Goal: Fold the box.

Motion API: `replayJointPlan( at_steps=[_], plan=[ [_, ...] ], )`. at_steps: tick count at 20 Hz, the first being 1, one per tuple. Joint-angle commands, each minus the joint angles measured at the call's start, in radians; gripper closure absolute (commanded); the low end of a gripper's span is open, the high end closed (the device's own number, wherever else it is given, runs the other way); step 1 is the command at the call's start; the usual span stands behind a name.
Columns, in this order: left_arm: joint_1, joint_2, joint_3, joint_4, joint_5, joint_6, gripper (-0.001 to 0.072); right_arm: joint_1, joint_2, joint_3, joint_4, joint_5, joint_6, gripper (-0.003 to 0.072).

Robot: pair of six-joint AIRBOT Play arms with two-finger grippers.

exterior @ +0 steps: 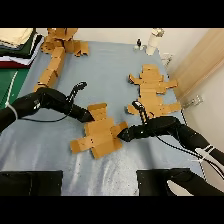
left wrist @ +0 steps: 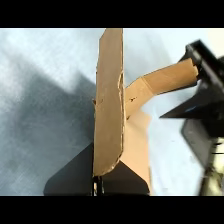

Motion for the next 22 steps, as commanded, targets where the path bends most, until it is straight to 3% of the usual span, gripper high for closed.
replayJointPlan(
  at_steps=[1,5,7,9,10,12,15,22],
  plan=[
    [-0.057,0.13,-0.143,0.007,-0.201,0.104,0.0699,0.0,0.039,0.056,-0.156,0.017,0.137,0.0277],
    [-0.15,0.288,-0.282,0.006,-0.456,0.238,0.0699,0.0,0.133,0.173,-0.566,0.009,0.502,0.0278],
    [-0.227,0.372,-0.319,0.007,-0.604,0.321,0.0699,0.0,0.179,0.204,-0.555,0.009,0.573,0.0306],
    [-0.318,0.433,-0.348,0.009,-0.728,0.422,0.0699,0.003,0.219,0.208,-0.398,0.001,0.561,0.0687],
    [-0.36,0.444,-0.359,0.01,-0.761,0.455,0.0699,0.003,0.225,0.208,-0.3,-0.037,0.52,0.0686],
    [-0.425,0.433,-0.368,0.007,-0.768,0.463,0.0699,0.022,0.212,0.206,-0.24,-0.118,0.487,0.0686],
    [-0.495,0.416,-0.369,0.006,-0.769,0.471,0.0699,0.06,0.148,0.193,-0.311,-0.084,0.507,0.0686],
    [-0.508,0.416,-0.371,-0.016,-0.677,0.441,0.0699,0.059,-0.112,0.193,-0.502,-0.053,0.638,0.0686]
  ],
)
